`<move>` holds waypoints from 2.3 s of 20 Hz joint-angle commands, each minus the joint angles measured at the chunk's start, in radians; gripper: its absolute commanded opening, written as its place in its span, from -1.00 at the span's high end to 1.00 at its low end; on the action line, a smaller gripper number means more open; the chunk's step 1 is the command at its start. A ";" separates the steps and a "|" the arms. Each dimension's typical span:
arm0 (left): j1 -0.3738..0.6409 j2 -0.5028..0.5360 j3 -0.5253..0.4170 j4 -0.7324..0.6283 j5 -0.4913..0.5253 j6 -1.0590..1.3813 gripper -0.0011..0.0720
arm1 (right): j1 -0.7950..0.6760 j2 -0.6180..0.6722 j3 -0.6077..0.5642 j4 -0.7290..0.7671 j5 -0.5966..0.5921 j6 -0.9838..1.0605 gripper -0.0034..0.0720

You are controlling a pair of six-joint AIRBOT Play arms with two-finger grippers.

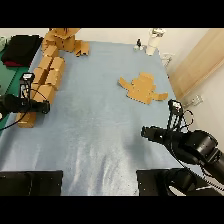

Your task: Fold the box.

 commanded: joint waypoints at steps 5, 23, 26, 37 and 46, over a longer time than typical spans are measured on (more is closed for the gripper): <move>0.003 -0.242 0.176 -0.031 0.103 -0.022 -0.32 | 0.000 0.001 0.000 -0.011 0.034 0.000 0.90; -0.041 -0.562 0.479 -0.023 0.144 -0.020 -0.95 | 0.000 0.000 0.000 -0.034 0.067 0.000 0.90; -0.025 -0.561 0.479 -0.022 0.090 -0.020 -0.95 | 0.000 0.000 0.000 -0.033 0.067 0.000 0.90; 0.047 -0.297 0.548 -0.040 -0.295 -0.023 -0.95 | -0.001 -0.059 0.005 0.024 0.068 -0.024 0.90; -0.205 -0.159 0.550 -0.198 -0.678 -0.023 0.94 | -0.096 -0.591 0.360 0.287 0.054 -0.444 0.90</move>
